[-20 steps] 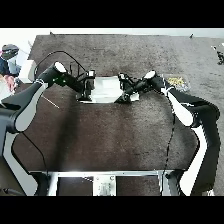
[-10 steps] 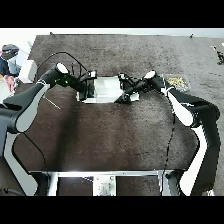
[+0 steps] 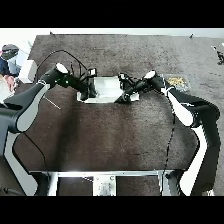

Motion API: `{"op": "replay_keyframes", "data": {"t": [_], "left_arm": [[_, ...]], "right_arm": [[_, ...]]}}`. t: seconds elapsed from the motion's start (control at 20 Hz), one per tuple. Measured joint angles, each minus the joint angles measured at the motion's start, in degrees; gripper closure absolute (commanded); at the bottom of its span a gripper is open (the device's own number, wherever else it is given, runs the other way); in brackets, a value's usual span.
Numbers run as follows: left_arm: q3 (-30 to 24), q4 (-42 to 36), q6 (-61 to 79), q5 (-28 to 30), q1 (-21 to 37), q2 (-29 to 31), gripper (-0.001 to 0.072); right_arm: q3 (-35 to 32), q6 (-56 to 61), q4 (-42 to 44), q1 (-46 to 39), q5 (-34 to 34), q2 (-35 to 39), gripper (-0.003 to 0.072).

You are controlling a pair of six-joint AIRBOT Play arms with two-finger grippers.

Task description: Fold the box and place the chain.

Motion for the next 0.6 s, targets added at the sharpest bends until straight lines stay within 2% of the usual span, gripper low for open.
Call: {"op": "replay_keyframes", "data": {"t": [0.2, 0.25, 0.35, 0.4, 0.45, 0.5, 0.55, 0.6], "left_arm": [[0.0, -2.7, 1.8, 0.5, 0.0, -0.9, 0.0504], [0.0, -3.2, 1.9, 0.6, 0.0, -0.9, 0.0483], [0.0, -4.1, 2.3, 0.7, 0.0, -1.0, 0.0203], [0.0, -4.5, 2.3, 0.7, 0.0, -1.1, 0.0139], [0.0, -4.7, 2.3, 0.7, 0.0, -1.1, 0.0138], [0.0, -4.9, 2.4, 0.7, 0.0, -1.2, 0.0049], [0.0, -5.2, 2.4, 0.6, 0.0, -1.2, -0.0008], [0.0, -5.4, 2.3, 0.6, 0.0, -1.2, -0.0008]], "right_arm": [[0.0, 0.0, 0.0, 0.0, 0.0, 0.0, 0.0196], [0.0, 0.0, 0.0, 0.0, 0.0, 0.0, 0.0195], [0.0, 0.0, 0.0, 0.0, 0.0, 0.0, 0.0196], [0.0, 0.0, 0.0, 0.0, 0.0, 0.0, 0.0196], [0.0, 0.0, 0.0, 0.0, 0.0, 0.0, 0.0195], [0.0, 0.0, 0.0, 0.0, 0.0, 0.0, 0.0195], [0.0, 0.0, 0.0, 0.0, 0.0, 0.0, 0.0195], [0.0, 0.0, 0.0, 0.0, 0.0, 0.0, 0.0196]]}}
